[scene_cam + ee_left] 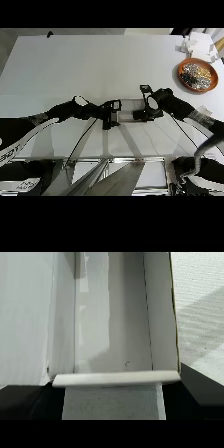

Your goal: Fold the box and place the chain.

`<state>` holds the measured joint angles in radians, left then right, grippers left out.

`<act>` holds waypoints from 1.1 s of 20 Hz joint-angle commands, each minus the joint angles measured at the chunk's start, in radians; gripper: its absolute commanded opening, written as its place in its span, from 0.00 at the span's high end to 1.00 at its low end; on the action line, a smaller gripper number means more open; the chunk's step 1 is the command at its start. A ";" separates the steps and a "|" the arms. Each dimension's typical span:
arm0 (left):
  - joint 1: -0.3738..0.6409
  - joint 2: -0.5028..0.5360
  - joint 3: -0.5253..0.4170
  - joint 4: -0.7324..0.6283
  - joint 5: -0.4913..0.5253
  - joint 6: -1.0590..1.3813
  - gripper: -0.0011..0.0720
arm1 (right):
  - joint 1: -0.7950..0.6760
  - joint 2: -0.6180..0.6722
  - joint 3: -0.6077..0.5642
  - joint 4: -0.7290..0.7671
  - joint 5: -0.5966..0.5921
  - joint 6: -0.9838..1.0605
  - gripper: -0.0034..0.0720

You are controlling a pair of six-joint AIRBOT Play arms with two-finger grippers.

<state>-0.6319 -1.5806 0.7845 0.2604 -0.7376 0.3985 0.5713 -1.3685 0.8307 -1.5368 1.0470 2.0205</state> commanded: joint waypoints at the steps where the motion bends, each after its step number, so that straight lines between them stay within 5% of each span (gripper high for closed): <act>1: 0.001 0.001 0.001 0.001 0.001 0.004 0.97 | 0.001 -0.002 0.000 0.000 -0.019 -0.005 0.87; 2: 0.001 0.001 0.001 0.001 0.001 0.004 0.97 | 0.001 -0.002 0.000 -0.001 -0.025 -0.005 0.69; 3: 0.001 0.001 0.001 0.001 0.001 0.004 0.97 | 0.001 -0.002 0.000 -0.001 -0.031 -0.005 0.62; 22: 0.001 0.001 0.001 0.001 0.001 0.004 0.97 | 0.014 0.049 -0.001 -0.034 -0.048 -0.031 0.64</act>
<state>-0.6315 -1.5806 0.7849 0.2615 -0.7410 0.4042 0.5846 -1.3273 0.8299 -1.5688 0.9928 1.9961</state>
